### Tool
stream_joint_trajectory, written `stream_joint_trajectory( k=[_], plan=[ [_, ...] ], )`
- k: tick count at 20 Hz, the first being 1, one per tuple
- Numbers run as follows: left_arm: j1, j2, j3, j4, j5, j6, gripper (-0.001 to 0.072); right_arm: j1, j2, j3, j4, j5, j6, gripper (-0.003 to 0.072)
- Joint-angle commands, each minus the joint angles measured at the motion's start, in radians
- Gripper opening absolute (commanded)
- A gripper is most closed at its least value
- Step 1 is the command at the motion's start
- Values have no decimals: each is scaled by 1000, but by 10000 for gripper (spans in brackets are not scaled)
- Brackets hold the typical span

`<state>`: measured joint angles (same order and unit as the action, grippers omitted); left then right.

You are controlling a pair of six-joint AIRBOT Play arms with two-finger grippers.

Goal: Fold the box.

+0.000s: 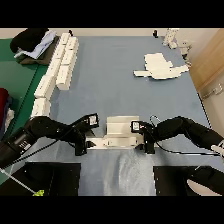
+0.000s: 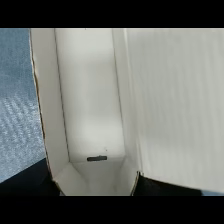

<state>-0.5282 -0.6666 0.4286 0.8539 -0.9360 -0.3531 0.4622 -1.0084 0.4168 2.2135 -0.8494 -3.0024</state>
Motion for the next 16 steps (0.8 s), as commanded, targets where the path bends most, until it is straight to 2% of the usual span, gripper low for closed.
stream_joint_trajectory(
  k=[1,7,8,9,10,14,16],
  plan=[
    [-46,-14,-58,-108,51,131,257,1,0,0,0,0,0,523],
    [-45,-94,-57,-114,156,137,260,1,0,0,0,0,0,523],
    [-46,-112,-57,-115,161,149,327,1,0,0,0,0,0,523],
    [-46,-131,-57,-115,164,160,617,1,0,0,0,0,0,523],
    [-45,-145,-57,-114,166,159,655,1,0,0,0,0,0,523],
    [-46,-151,-56,-121,170,165,650,1,0,0,0,0,0,523],
    [-46,-156,-56,-166,185,213,650,1,0,0,0,0,0,523]
  ],
)
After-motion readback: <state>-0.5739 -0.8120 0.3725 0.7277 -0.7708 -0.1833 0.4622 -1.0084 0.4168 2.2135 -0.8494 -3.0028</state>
